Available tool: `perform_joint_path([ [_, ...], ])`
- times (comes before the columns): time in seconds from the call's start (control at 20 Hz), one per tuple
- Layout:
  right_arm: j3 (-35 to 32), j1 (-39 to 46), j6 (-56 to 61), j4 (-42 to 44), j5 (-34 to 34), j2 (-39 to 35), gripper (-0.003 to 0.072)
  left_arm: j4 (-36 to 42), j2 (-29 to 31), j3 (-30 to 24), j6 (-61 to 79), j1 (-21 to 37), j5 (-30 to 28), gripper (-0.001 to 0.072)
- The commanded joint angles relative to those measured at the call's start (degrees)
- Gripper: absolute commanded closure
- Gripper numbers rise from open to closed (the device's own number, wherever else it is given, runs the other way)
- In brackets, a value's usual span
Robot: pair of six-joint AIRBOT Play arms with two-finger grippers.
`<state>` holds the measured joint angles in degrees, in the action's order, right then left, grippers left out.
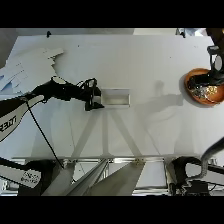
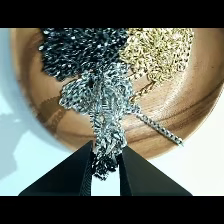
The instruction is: Fold the box and place the chain.
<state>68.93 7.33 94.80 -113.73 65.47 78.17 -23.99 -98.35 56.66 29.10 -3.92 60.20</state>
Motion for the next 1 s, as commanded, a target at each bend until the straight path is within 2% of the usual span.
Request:
perform_joint_path([
  [0.0,0.04,-6.38,-1.95,0.35,5.66,-5.14,0.0677,0.00,0.02,0.02,0.02,0.02,0.00,0.0334],
  [0.2,0.04,-15.89,-1.90,3.28,8.85,-9.55,0.0677,0.00,0.02,0.02,0.02,0.02,0.00,0.0334],
  [0.45,0.04,-28.65,-1.68,11.50,9.94,-11.50,0.0677,0.00,0.02,0.02,0.02,0.02,0.00,0.0334],
  [0.65,0.04,-39.45,-1.62,13.94,4.44,-11.50,0.0677,0.00,0.02,0.02,0.02,0.02,-0.02,0.0334],
  [0.95,0.04,-48.46,2.86,19.45,-4.57,-11.47,0.0677,0.00,0.02,0.02,0.02,0.02,0.00,0.0334],
])
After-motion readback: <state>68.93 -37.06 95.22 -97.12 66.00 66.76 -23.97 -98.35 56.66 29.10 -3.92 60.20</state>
